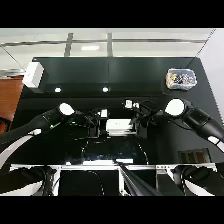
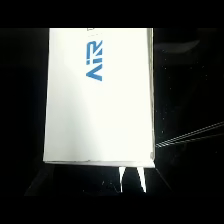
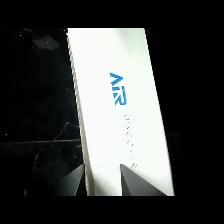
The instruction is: Fold the box and place the chain.
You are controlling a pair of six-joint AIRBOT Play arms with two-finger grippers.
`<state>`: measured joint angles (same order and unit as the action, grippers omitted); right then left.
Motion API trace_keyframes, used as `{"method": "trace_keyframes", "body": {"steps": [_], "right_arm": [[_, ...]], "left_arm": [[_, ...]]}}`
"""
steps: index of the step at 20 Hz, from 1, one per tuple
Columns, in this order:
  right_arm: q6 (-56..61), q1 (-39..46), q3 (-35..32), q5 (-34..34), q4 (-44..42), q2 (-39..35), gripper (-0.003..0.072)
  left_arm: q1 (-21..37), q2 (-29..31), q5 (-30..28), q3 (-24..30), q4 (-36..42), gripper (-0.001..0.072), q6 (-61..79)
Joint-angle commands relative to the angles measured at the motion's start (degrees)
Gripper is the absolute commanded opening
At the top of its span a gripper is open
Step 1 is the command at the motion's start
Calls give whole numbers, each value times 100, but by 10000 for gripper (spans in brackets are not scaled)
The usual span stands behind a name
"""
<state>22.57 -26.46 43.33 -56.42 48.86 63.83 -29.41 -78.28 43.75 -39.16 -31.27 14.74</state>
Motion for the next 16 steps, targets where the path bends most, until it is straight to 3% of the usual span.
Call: {"method": "trace_keyframes", "body": {"steps": [1,7,11,12,13,16], "right_arm": [[133,-4,20,-299,205,-81,274],[350,-2,20,-330,227,-229,235],[774,-4,15,48,227,-225,232],[938,-4,17,109,214,-225,102],[1134,-2,17,116,190,-225,58],[2262,63,35,116,-177,-240,57]], "left_arm": [[0,-4,15,0,2,288,-11],[0,-4,15,0,2,288,-11],[0,-4,15,0,2,288,-11],[0,-4,15,0,2,288,-11],[0,-4,15,0,2,288,-11],[0,-4,15,0,2,288,-11]]}}
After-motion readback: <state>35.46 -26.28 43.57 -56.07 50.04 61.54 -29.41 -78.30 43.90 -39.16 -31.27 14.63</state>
